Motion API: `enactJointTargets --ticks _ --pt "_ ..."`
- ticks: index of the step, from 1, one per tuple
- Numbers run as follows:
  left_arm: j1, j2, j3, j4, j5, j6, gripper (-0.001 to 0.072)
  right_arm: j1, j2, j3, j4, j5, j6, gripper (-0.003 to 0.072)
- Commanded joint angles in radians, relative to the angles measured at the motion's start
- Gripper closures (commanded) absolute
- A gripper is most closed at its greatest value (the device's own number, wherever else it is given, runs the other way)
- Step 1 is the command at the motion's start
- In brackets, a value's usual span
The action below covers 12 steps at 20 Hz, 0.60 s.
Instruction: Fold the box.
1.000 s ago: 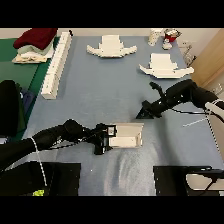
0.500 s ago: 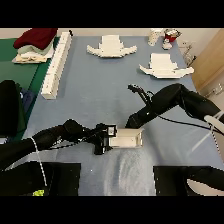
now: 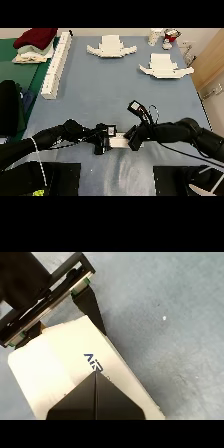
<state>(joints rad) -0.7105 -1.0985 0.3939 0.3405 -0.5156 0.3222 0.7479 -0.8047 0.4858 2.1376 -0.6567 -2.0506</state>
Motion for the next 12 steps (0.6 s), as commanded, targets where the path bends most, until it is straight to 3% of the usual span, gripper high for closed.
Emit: enactJointTargets --ticks 1,7,8,10,12 --pt "0.0 0.001 0.001 0.0 0.0 0.0 0.0267 0.083 0.065 -0.118 -0.013 0.213 0.0 0.0684" --pt "0.0 0.001 0.001 0.0 0.0 0.0 0.0267 0.123 0.064 -0.127 -0.026 0.225 -0.003 0.0682" --pt "0.0 0.001 0.001 0.0 0.0 0.0 0.0267 0.123 0.064 -0.122 -0.031 0.216 -0.018 0.0648" --pt "0.0 0.001 0.001 0.0 0.0 0.0 0.0267 0.123 0.064 -0.088 -0.049 0.146 -0.093 0.0386" --pt "0.0 0.001 0.001 0.0 0.0 0.0 0.0267 0.123 0.064 -0.04 -0.092 0.047 -0.19 0.0324"
